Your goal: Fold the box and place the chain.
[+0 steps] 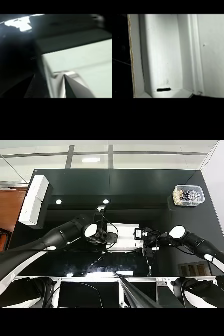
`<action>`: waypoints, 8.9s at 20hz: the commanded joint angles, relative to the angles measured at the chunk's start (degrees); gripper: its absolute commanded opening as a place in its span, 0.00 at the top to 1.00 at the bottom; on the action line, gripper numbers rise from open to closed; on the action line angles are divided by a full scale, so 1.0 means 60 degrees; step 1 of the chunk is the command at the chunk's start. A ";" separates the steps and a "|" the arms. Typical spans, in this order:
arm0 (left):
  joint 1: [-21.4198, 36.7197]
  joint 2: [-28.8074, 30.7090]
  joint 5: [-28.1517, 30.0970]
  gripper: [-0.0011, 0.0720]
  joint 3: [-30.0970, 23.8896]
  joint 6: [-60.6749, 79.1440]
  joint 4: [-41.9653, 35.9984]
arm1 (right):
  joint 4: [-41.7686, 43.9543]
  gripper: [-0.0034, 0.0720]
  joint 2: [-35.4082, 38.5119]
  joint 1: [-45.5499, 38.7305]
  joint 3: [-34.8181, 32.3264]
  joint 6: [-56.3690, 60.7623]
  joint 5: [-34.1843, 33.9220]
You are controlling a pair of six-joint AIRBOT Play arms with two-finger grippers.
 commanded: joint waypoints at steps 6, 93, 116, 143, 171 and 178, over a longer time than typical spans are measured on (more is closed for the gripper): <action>-0.0943 -0.0798 -0.1147 0.49 0.0721 -0.1945 0.1009 | 0.0004 0.77 0.0004 0.0000 0.0004 0.0004 0.0004; -0.0874 -0.1643 -0.1606 0.95 0.1654 -0.1909 0.1140 | 0.0750 0.71 0.0885 0.0579 0.0018 0.1858 -0.0390; -0.0852 -0.1643 -0.1632 0.95 0.1654 -0.1909 0.1140 | -0.2747 0.94 0.2361 -0.6568 -0.0794 1.5209 0.2379; -0.0852 -0.1643 -0.1636 0.95 0.1654 -0.1912 0.1140 | 0.1872 0.11 0.0539 -0.2579 0.0018 1.1140 0.2973; -0.0852 -0.1643 -0.1643 0.95 0.1654 -0.1909 0.1144 | -0.5727 0.31 0.0157 0.2364 0.3424 1.9700 0.3253; -0.0852 -0.1643 -0.1639 0.95 0.1654 -0.1909 0.1140 | -0.5756 0.31 -0.0667 0.2845 0.3479 2.0498 0.2714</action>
